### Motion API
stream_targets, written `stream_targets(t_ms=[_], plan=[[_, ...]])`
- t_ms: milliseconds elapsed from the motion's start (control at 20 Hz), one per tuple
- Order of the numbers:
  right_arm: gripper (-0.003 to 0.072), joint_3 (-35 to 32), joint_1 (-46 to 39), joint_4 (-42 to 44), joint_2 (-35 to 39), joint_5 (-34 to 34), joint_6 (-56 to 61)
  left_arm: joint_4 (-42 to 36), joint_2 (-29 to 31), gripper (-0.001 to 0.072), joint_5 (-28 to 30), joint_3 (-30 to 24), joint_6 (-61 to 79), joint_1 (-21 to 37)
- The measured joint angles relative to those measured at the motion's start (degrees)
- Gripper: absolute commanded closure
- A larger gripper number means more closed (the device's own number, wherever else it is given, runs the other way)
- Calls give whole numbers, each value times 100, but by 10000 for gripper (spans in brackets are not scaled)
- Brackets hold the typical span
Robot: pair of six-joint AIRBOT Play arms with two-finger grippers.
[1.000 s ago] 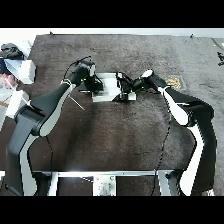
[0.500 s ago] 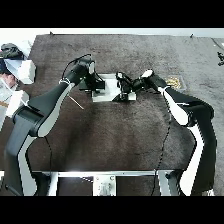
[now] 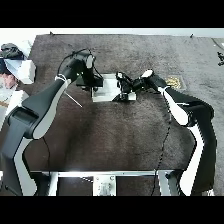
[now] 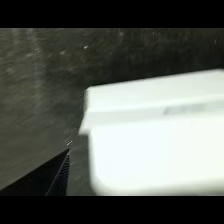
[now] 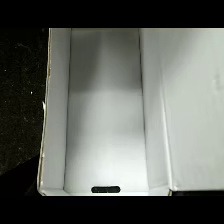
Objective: Fold the box and place the chain.
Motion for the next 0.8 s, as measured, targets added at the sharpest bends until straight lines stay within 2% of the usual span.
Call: stream_targets(t_ms=[100,150,200,400,550,650,800], plan=[[153,0,0,0,0,0,0,44,177,329,-173,42,326,81],[153,0,0,0,0,0,0,44,258,198,-219,50,483,111],[153,0,0,0,0,0,0,46,337,152,-227,48,654,129],[153,0,0,2,0,0,0,-177,850,152,114,-334,1381,232],[153,0,0,2,0,0,0,-988,1453,152,811,-1246,2155,544],[153,0,0,2,0,0,0,-1963,1904,152,1432,-2092,3073,872],[153,0,0,2,0,2,0,-3810,2363,154,2081,-3423,5237,1513]])
